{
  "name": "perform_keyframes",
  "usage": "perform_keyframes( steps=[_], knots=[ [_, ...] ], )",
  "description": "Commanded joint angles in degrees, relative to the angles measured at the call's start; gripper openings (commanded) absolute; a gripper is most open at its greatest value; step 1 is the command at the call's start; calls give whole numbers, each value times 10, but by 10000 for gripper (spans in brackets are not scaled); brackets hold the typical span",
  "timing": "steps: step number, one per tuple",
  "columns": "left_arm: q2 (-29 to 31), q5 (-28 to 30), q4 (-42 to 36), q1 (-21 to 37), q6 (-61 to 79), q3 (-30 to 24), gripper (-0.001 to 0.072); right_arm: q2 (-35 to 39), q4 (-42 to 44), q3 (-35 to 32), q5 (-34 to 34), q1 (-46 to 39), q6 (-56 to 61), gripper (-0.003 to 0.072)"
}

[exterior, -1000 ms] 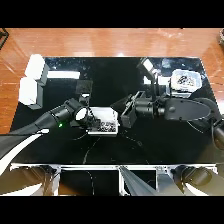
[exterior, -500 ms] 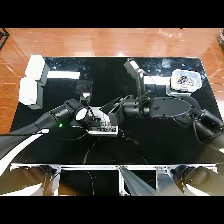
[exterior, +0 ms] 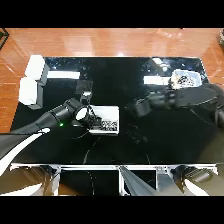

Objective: Fold the box and place the chain.

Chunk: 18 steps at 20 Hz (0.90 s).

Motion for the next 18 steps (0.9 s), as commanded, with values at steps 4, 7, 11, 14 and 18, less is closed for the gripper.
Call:
perform_keyframes(
  steps=[4,7,11,14,18],
  knots=[
    [-23,8,-6,-5,-15,44,29,20,-90,-5,-90,-134,44,584],
    [-22,-10,-5,-6,-14,57,535,20,-84,-5,-92,-133,45,584],
    [-7,-80,-3,-6,62,92,581,20,-83,-5,-98,-133,53,586],
    [56,-124,-2,-6,169,104,580,20,-82,-5,-103,-133,66,586],
    [196,-174,63,3,242,54,581,20,-78,-5,-92,-133,75,720]
  ],
)
